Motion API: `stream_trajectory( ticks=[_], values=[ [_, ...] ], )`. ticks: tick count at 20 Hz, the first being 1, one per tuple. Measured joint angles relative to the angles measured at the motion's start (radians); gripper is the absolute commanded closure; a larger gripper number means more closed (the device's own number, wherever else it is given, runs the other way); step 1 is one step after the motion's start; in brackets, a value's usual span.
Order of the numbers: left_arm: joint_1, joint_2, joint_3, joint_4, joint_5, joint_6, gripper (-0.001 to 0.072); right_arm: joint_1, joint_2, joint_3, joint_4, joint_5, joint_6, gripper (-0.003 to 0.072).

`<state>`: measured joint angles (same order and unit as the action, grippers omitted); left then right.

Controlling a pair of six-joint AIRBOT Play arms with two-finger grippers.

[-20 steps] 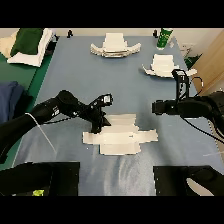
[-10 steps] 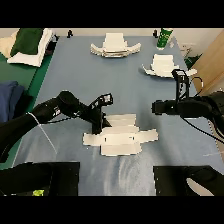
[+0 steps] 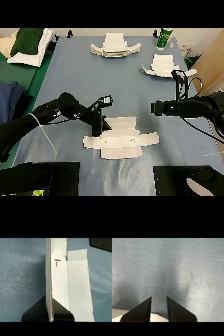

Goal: Fold the box.

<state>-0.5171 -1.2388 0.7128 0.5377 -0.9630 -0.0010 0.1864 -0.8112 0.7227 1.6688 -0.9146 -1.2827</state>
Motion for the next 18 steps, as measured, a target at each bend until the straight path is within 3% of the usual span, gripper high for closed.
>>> stream_trajectory(
  ticks=[8, 9, 10, 15, 18],
  values=[
    [0.000, -0.002, -0.004, 0.012, -0.051, -0.042, 0.0696, 0.000, 0.000, 0.000, 0.005, -0.010, 0.000, 0.0414],
    [0.000, -0.002, -0.004, 0.014, -0.054, -0.044, 0.0696, 0.000, 0.000, 0.000, 0.007, -0.011, 0.000, 0.0580],
    [0.000, -0.002, -0.004, 0.016, -0.055, -0.045, 0.0696, 0.000, 0.000, 0.000, 0.011, -0.018, 0.000, 0.0683],
    [0.000, -0.002, -0.007, 0.019, -0.059, -0.051, 0.0696, 0.046, 0.001, -0.002, 0.074, -0.102, -0.076, 0.0684],
    [-0.001, -0.002, -0.005, 0.021, -0.061, -0.052, 0.0696, 0.174, 0.017, -0.024, 0.101, -0.170, -0.133, 0.0684]
  ],
)
